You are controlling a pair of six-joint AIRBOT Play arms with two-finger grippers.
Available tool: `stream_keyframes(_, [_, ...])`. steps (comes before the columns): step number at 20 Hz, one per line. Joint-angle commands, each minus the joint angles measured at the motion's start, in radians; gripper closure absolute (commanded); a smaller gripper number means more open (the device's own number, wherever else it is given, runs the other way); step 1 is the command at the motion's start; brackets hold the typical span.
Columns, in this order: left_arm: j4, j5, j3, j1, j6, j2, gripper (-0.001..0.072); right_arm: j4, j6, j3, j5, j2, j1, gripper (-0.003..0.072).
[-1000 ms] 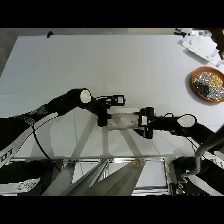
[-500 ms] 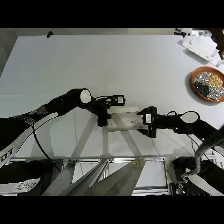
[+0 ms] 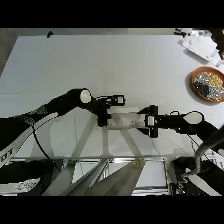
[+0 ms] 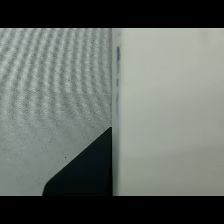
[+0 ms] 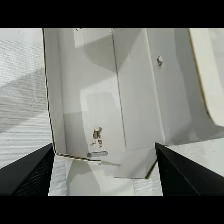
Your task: Fold the box and place the chain.
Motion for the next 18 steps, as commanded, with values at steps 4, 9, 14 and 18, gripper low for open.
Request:
stream_keyframes(4, [0.000, 0.000, 0.000, 0.000, 0.000, 0.000, 0.0698, 0.000, 0.001, 0.000, -0.051, 0.008, -0.001, 0.0021])
stream_keyframes(9, [0.000, 0.000, 0.000, 0.000, 0.000, 0.000, 0.0698, 0.053, 0.000, 0.000, -0.072, -0.003, -0.001, -0.0017])
stream_keyframes(14, [0.000, 0.000, 0.000, 0.000, 0.000, 0.000, 0.0698, 0.098, 0.000, 0.005, -0.056, -0.061, -0.001, -0.0017])
stream_keyframes(18, [0.000, 0.000, 0.000, 0.000, 0.000, 0.000, 0.0698, 0.102, 0.000, 0.020, -0.035, -0.097, -0.001, -0.0017])
